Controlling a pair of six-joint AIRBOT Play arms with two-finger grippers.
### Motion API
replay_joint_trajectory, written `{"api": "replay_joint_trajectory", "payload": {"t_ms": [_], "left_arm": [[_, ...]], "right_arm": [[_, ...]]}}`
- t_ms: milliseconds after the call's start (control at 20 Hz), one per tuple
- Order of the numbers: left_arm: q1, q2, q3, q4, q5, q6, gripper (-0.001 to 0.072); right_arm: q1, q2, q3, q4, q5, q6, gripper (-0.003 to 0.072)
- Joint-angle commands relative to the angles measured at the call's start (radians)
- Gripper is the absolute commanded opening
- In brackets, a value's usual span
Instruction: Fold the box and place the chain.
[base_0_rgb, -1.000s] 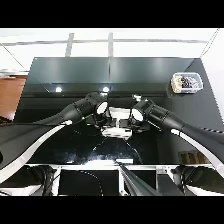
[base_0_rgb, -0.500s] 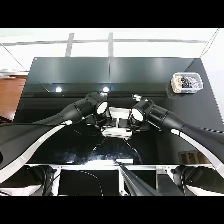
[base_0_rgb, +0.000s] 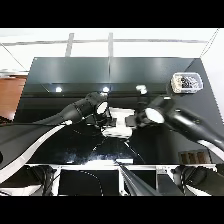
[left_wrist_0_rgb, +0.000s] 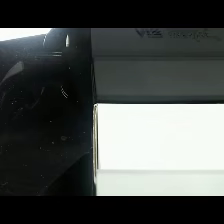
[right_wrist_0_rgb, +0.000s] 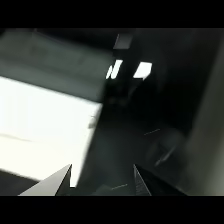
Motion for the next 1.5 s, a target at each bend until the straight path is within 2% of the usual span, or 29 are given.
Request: {"api": "replay_joint_trajectory", "payload": {"t_ms": [0, 50, 100, 250, 300, 350, 500, 550, 650, 750, 800, 900, 1100, 1200, 1450], "left_arm": [[0.000, -0.001, 0.001, 0.000, -0.001, 0.000, 0.0029], [0.000, -0.001, 0.001, 0.000, 0.002, 0.000, 0.0028], [0.000, -0.001, 0.001, 0.000, 0.002, 0.000, 0.0028], [0.000, -0.001, 0.001, 0.000, 0.001, 0.000, 0.0029], [0.000, -0.001, 0.001, 0.000, 0.001, 0.000, 0.0029], [0.000, -0.001, 0.001, 0.000, 0.001, 0.000, 0.0029], [0.000, -0.001, 0.001, 0.000, 0.002, 0.000, 0.0029], [0.000, -0.001, 0.001, 0.000, 0.002, 0.000, 0.0029], [0.000, -0.001, 0.001, 0.000, 0.002, 0.000, 0.0029], [0.000, -0.001, 0.001, 0.000, 0.001, 0.000, 0.0029], [0.000, -0.001, 0.001, 0.000, 0.001, 0.000, 0.0028], [0.000, -0.001, 0.001, 0.000, 0.000, 0.000, 0.0028], [0.000, -0.001, 0.001, 0.000, 0.002, 0.000, 0.0028], [0.000, -0.001, 0.001, 0.000, 0.000, 0.000, 0.0029], [0.000, -0.001, 0.001, 0.000, 0.001, 0.000, 0.0029]], "right_arm": [[-0.040, 0.201, 0.000, -0.487, 0.051, -0.054, 0.0459], [-0.085, 0.215, -0.001, -0.636, 0.027, -0.054, 0.0459], [-0.153, 0.212, -0.005, -0.716, -0.039, -0.053, 0.0459], [-0.487, 0.141, -0.024, -0.689, -0.384, 0.051, 0.0460], [-0.602, 0.087, -0.023, -0.646, -0.451, 0.111, 0.0555], [-0.698, 0.032, -0.013, -0.549, -0.499, 0.117, 0.0720], [-0.909, -0.153, 0.084, 0.036, -0.594, -0.168, 0.0720], [-0.949, -0.225, 0.149, 0.183, -0.566, -0.189, 0.0720], [-0.997, -0.377, 0.321, 0.323, -0.391, -0.168, 0.0720], [-1.012, -0.518, 0.495, 0.352, -0.178, -0.123, 0.0720], [-1.012, -0.569, 0.556, 0.352, -0.126, -0.089, 0.0720], [-1.009, -0.636, 0.630, 0.353, -0.124, 0.002, 0.0720], [-1.008, -0.689, 0.655, 0.352, -0.145, 0.097, 0.0720], [-1.007, -0.708, 0.655, 0.353, -0.145, 0.101, 0.0621], [-0.982, -0.746, 0.655, 0.356, -0.154, 0.114, 0.0621]]}}
